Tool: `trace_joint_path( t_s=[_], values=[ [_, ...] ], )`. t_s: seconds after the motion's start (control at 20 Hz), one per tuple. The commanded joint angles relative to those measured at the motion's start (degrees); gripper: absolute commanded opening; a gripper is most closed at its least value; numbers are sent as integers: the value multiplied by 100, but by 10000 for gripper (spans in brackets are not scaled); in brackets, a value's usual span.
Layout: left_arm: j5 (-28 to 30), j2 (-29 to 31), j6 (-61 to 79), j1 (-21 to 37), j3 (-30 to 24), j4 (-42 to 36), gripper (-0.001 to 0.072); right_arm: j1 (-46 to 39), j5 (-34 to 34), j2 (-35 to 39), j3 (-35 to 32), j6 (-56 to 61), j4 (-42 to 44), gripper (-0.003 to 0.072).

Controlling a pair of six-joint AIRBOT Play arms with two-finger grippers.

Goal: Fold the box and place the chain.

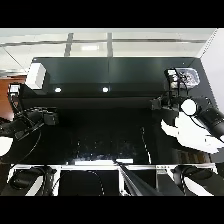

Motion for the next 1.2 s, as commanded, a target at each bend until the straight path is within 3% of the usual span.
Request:
trace_joint_path(
  t_s=[0.0, 0.55, 0.65, 0.75, 0.8, 0.85, 0.9, 0.95, 1.0, 1.05, 1.1, 1.15],
  values=[
    [2, 2, 0, 2, -2, 0, 24, 2, 2, 0, 0, 2, 2, 15],
    [4, 2, 0, 2, -2, -2, 24, 2, -2, 0, 0, 2, 4, 15],
    [380, -2, 2, 2, -4, 4, 24, 15, -175, 0, 0, 4, 214, 15],
    [1010, -11, -2, 4, -2, -35, 24, 7, -785, -4, 0, 4, 225, 17],
    [1338, -13, -2, 2, -2, -151, 24, 9, -1145, -7, 0, 11, 278, 145],
    [1615, -15, -2, 2, -2, -315, 24, 9, -1425, -7, 0, 48, 308, 612],
    [1867, -26, -2, 2, -2, -538, 24, -11, -1554, -7, 4, 98, 284, 708],
    [2041, -42, -2, 2, -4, -658, 28, -153, -1388, -4, 68, 136, 278, 708],
    [2188, -85, -4, 4, -7, -671, 182, -444, -977, -4, 199, 308, 190, 708],
    [2186, -138, -4, 2, -7, -715, 575, -931, -415, -4, 396, 675, -96, 707],
    [2131, -201, -20, 2, -7, -754, 707, -1545, 105, -4, 601, 979, -529, 707],
    [2000, -271, -20, 2, -7, -752, 709, -2194, 470, -4, 761, 1134, -890, 707]
  ],
)
